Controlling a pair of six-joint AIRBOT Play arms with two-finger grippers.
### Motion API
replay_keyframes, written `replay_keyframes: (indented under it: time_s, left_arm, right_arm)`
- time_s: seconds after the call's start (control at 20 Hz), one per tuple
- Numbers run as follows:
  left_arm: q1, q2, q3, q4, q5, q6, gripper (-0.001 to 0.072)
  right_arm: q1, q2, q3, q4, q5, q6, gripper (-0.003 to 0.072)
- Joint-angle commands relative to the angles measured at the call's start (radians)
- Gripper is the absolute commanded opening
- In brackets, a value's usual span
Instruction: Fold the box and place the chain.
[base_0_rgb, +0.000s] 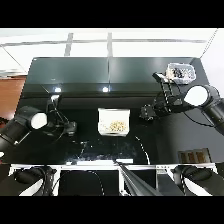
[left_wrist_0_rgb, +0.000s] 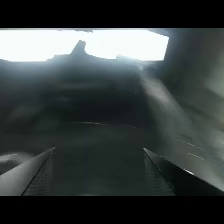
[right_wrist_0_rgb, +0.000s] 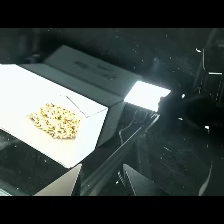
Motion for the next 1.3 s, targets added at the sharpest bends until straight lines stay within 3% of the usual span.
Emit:
replay_keyframes:
  time_s: [0.0,0.15,0.25,0.3,0.45,0.65,0.85,1.25]
  left_arm:
    - [0.274,-0.007,-0.151,-0.742,0.173,0.834,0.0628]
    - [0.310,-0.058,-0.151,-0.900,0.160,1.395,0.0628]
    - [0.293,-0.072,-0.149,-0.910,0.160,1.703,0.0636]
    - [0.277,-0.074,-0.149,-0.909,0.160,1.833,0.0707]
    - [0.192,-0.113,-0.143,-0.890,0.190,2.168,0.0716]
    - [0.087,-0.221,-0.094,-0.854,0.241,2.267,0.0716]
    - [0.058,-0.307,-0.041,-0.869,0.243,2.280,0.0717]
    - [0.006,-0.325,-0.027,-0.911,0.240,2.280,0.0715]
  right_arm:
    - [0.001,0.001,0.000,-0.001,-0.011,0.001,0.0313]
    - [0.001,0.001,0.000,-0.001,-0.012,0.001,0.0313]
    - [0.001,0.001,0.000,-0.001,-0.011,0.001,0.0313]
    - [0.001,0.001,0.000,-0.001,-0.011,0.001,0.0314]
    - [0.001,0.001,0.000,-0.001,-0.012,0.013,0.0314]
    - [0.001,0.001,0.000,-0.001,-0.011,0.048,0.0313]
    - [0.001,0.001,0.000,-0.001,-0.011,0.049,0.0313]
    - [0.001,0.001,0.000,0.000,-0.043,0.049,0.0313]
